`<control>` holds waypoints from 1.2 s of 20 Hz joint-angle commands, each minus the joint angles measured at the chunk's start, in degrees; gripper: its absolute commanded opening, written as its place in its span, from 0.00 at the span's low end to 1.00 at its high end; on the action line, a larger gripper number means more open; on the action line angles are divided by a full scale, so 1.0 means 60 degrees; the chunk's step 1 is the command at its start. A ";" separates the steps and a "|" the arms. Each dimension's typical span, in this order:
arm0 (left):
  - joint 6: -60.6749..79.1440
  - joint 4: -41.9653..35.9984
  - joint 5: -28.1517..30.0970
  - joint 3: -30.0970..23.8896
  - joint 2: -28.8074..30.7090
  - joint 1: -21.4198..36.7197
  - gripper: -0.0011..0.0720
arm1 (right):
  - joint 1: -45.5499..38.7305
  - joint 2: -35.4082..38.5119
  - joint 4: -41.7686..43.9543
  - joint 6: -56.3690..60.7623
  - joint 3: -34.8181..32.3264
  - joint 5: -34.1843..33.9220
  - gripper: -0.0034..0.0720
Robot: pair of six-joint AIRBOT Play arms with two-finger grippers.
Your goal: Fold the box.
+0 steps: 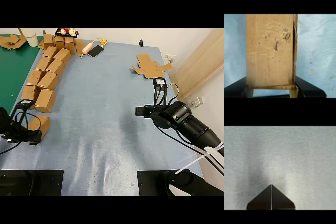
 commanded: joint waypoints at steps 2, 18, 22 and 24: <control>-0.0124 0.0780 0.0328 0.0015 0.0062 0.0849 0.54 | -0.0004 -0.0004 -0.0004 0.0091 0.0004 0.0095 0.05; -0.0590 0.1428 0.3472 0.0430 -0.2386 0.1916 0.93 | 0.0000 -0.0004 0.0237 0.0091 0.0007 0.0149 0.05; -0.0495 0.1424 0.2565 0.0820 -0.2368 0.2266 0.97 | 0.0000 -0.0004 0.0288 0.0091 0.0007 0.0149 0.05; -0.0470 0.1286 0.2240 0.1031 -0.2368 0.2244 0.97 | 0.0000 -0.0004 0.0288 0.0091 0.0007 0.0153 0.05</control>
